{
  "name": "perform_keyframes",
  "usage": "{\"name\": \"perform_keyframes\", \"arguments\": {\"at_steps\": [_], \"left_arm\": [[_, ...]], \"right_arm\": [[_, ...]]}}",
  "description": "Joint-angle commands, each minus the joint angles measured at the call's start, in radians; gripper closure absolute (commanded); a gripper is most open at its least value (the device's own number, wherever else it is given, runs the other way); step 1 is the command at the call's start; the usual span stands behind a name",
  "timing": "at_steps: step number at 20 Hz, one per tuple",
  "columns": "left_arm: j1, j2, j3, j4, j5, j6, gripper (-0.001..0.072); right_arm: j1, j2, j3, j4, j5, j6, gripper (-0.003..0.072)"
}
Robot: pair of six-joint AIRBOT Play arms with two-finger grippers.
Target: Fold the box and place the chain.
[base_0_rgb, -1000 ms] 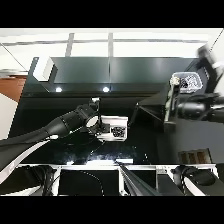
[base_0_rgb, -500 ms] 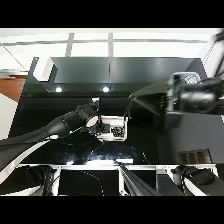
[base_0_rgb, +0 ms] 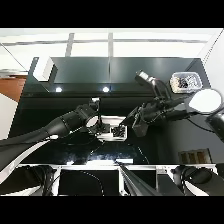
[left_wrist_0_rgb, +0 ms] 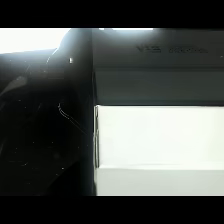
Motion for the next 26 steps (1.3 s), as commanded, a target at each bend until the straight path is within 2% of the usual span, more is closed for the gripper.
{"name": "perform_keyframes", "arguments": {"at_steps": [1,3,4,5,6,7,11,14,24,26], "left_arm": [[0.000,0.000,0.000,0.000,0.001,0.000,0.0679],[0.000,0.000,0.000,0.000,0.001,0.000,0.0679],[0.000,0.000,0.000,0.000,0.001,0.000,0.0679],[0.000,0.000,0.000,0.000,0.000,0.000,0.0679],[0.000,0.000,0.000,0.000,0.000,0.000,0.0679],[0.000,0.000,0.000,0.000,0.000,0.000,0.0679],[0.000,0.000,0.000,-0.001,0.004,-0.032,0.0679],[0.000,0.000,0.000,-0.005,0.025,-0.039,0.0680],[0.000,0.000,0.000,-0.008,0.025,-0.055,0.0678],[0.000,0.000,0.000,-0.028,0.021,-0.043,0.0652]], "right_arm": [[0.024,-0.042,-0.023,-0.035,-0.023,0.024,0.0639],[0.034,-0.062,-0.024,-0.032,-0.047,0.026,0.0612],[0.034,-0.064,-0.024,-0.036,-0.063,0.035,0.0439],[0.028,-0.063,-0.024,-0.053,-0.077,0.043,0.0347],[0.013,-0.063,-0.024,-0.068,-0.072,0.051,0.0189],[-0.013,-0.062,-0.023,-0.074,-0.045,0.052,0.0113],[-0.198,-0.034,-0.021,-0.074,0.108,0.052,0.0111],[-0.301,0.003,-0.021,-0.074,0.130,0.052,0.0112],[-0.315,0.010,-0.021,-0.067,0.125,0.052,0.0112],[-0.315,0.010,-0.021,-0.067,0.125,0.052,0.0112]]}}
